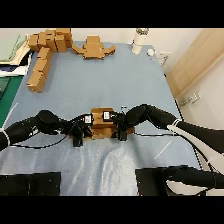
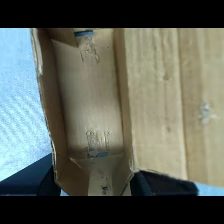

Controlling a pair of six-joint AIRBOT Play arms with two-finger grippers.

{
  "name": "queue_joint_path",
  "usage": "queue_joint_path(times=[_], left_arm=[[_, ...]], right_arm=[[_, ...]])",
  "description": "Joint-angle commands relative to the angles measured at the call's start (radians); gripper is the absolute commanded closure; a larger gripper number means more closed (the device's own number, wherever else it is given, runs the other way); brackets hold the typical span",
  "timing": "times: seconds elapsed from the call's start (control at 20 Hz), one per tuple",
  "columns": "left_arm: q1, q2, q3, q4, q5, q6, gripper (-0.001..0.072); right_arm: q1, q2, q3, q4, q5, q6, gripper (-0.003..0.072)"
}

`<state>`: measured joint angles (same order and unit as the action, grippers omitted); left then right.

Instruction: Fold the box.

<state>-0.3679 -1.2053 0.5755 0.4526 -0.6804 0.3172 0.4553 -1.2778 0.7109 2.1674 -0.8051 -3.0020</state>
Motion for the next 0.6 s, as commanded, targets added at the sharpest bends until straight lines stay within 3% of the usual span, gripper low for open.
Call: queue_joint_path(times=[0.0,0.2,0.3,0.35,0.55], left_arm=[[0.016,0.0,-0.004,0.035,-0.012,-0.053,0.0616],[0.056,0.002,-0.013,0.044,-0.049,-0.056,0.0614],[0.065,0.009,-0.014,0.045,-0.063,-0.057,0.0418],[0.069,0.01,-0.014,0.045,-0.072,-0.06,0.0397],[0.071,0.01,-0.014,0.045,-0.07,-0.089,0.0397]], right_arm=[[0.0,-0.001,0.0,0.001,0.0,0.001,0.0173],[0.0,-0.001,0.0,0.001,0.0,0.001,0.0173],[0.0,-0.001,0.0,0.001,0.0,0.001,0.0173],[0.001,-0.001,0.0,0.001,0.0,0.001,0.0173],[0.001,-0.001,0.0,0.001,0.0,0.001,0.0173]])
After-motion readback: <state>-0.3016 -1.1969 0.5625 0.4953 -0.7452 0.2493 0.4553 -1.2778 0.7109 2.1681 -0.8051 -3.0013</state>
